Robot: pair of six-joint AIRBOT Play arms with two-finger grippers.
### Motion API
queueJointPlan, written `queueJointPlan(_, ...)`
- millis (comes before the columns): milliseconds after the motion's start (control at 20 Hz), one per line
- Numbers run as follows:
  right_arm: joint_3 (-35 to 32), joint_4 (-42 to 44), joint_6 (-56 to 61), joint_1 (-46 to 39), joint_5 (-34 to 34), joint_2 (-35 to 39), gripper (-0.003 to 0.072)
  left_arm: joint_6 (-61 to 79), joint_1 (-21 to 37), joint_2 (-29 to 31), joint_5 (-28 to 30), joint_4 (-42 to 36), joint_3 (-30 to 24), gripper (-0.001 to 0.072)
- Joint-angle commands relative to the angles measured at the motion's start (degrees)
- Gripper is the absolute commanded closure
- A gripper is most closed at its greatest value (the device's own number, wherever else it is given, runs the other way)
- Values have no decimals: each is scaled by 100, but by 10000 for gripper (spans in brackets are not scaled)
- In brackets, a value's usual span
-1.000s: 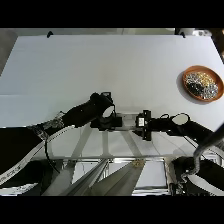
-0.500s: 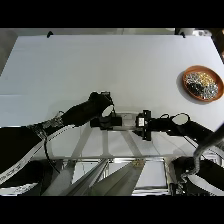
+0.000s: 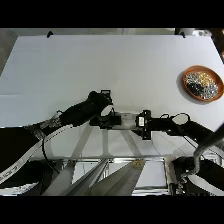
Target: Fold the box and place the chain.
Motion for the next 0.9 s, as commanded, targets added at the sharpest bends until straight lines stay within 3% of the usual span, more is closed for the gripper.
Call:
queueJointPlan(0,-4,-22,-4,0,2,2,252,181,42,140,-13,2,4,568)
queueJointPlan(100,-4,-22,-7,0,2,2,252,181,44,144,-13,-2,2,437)
queueJointPlan(450,-4,-22,-4,0,2,2,252,796,120,378,-90,-39,4,429)
queueJointPlan(800,-4,-22,-4,0,2,2,252,2522,584,1781,-586,372,2,425)
queueJointPlan(850,-4,-22,-4,0,4,2,252,3003,651,1974,-634,367,2,380)
